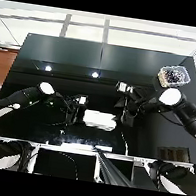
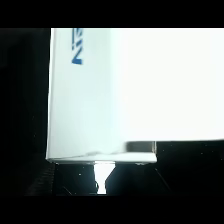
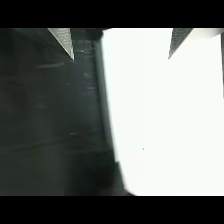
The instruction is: Fold the box and place the chain.
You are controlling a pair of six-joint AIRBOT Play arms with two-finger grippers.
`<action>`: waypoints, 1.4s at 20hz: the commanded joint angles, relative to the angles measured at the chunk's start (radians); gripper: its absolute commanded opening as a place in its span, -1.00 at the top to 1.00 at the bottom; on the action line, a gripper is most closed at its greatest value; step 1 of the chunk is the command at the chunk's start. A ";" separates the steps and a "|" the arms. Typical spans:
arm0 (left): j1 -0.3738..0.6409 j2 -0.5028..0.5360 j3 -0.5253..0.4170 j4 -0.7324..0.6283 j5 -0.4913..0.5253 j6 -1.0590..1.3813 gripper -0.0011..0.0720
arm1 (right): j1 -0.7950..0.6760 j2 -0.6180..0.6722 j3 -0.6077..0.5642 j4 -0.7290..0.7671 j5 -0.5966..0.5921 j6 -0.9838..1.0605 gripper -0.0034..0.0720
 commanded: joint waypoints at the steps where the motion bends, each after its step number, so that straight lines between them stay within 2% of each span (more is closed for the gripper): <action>1: -0.001 -0.001 0.000 0.000 0.000 0.000 0.02 | 0.042 0.008 -0.050 -0.002 0.003 -0.016 -1.00; 11: -0.001 -0.001 0.000 0.000 0.000 0.000 0.02 | 0.065 0.035 -0.051 -0.051 0.004 -0.016 -1.00; 16: -0.001 -0.001 0.000 0.000 0.000 0.000 0.02 | 0.124 0.034 -0.053 -0.074 -0.117 -0.016 -1.00; 21: -0.001 -0.001 0.000 0.000 0.000 0.000 0.02 | 0.124 0.034 -0.053 -0.095 -0.120 -0.016 -1.00; 23: -0.001 -0.001 0.000 0.000 0.000 0.000 0.02 | 0.124 0.034 -0.053 -0.096 -0.116 -0.016 -0.41; 28: -0.001 -0.001 0.000 0.000 0.000 0.000 0.02 | 0.124 0.034 -0.053 -0.095 -0.114 -0.013 -0.39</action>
